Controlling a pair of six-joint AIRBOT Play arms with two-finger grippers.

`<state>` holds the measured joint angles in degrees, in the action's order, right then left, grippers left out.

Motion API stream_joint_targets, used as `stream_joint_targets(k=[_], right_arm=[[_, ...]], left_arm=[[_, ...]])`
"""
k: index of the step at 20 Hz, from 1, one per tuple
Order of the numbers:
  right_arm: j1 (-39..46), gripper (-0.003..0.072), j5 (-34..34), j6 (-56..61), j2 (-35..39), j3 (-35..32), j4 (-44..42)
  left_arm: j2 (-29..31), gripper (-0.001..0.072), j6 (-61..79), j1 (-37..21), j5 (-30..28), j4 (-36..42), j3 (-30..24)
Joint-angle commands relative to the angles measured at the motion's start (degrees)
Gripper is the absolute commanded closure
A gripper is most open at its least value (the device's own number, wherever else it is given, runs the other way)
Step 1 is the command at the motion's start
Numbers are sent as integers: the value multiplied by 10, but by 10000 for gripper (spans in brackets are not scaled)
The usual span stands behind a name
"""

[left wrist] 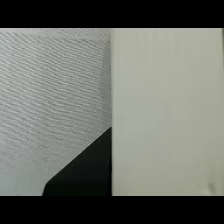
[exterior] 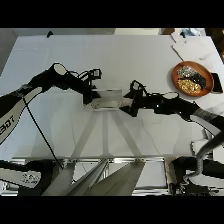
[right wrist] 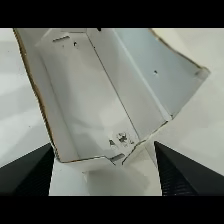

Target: Fold the box and place the chain.

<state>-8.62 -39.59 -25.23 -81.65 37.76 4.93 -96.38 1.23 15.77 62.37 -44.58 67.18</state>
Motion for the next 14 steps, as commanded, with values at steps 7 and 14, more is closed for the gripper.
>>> stream_joint_targets(k=[7, 14], right_arm=[[34, -9, -19, 42, -6, 4, 18], [34, -9, -78, 90, -48, 83, 140]], left_arm=[[0, 696, 0, 0, 0, 0, 0], [0, 696, 0, 0, 0, 0, 0]])
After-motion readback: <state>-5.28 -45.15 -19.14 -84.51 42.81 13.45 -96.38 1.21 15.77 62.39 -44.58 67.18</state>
